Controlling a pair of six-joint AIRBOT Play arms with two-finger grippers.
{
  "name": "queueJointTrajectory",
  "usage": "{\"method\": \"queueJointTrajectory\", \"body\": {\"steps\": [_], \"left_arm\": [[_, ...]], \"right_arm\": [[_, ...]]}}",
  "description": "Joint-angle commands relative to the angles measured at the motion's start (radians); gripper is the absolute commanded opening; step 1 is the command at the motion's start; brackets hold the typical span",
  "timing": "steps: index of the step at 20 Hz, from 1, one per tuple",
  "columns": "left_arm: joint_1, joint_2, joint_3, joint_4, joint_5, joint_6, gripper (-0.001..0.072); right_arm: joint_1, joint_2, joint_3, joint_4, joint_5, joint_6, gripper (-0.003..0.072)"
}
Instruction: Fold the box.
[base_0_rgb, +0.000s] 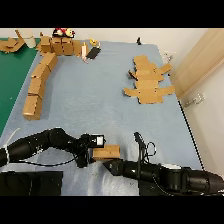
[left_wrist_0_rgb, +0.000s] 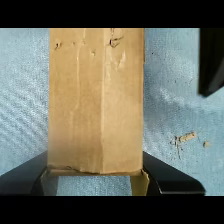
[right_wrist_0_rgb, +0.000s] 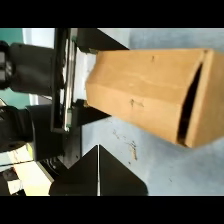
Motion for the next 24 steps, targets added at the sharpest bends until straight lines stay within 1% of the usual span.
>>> {"method": "queueJointTrajectory", "body": {"steps": [1, 2, 12, 17, 20, 24], "left_arm": [[0.000, 0.000, 0.001, 0.000, 0.000, 0.000, 0.0369], [0.000, 0.000, 0.001, 0.000, 0.000, 0.000, 0.0369], [0.000, -0.001, 0.001, 0.000, 0.000, 0.000, 0.0369], [0.000, -0.001, 0.001, 0.000, 0.000, 0.000, 0.0369], [0.000, 0.000, 0.001, 0.000, 0.000, 0.000, 0.0369], [0.000, 0.000, 0.001, 0.000, 0.000, 0.000, 0.0369]], "right_arm": [[-0.085, -0.084, 0.019, -0.060, 0.148, 0.045, 0.0007], [-0.093, -0.093, 0.020, -0.060, 0.160, 0.045, 0.0007], [-0.093, -0.180, 0.019, -0.059, 0.143, 0.045, 0.0007], [-0.093, -0.181, 0.019, -0.059, 0.184, 0.045, 0.0007], [-0.096, -0.180, 0.020, -0.059, 0.189, 0.045, 0.0007], [-0.151, -0.180, 0.020, -0.060, 0.190, 0.045, 0.0007]]}}
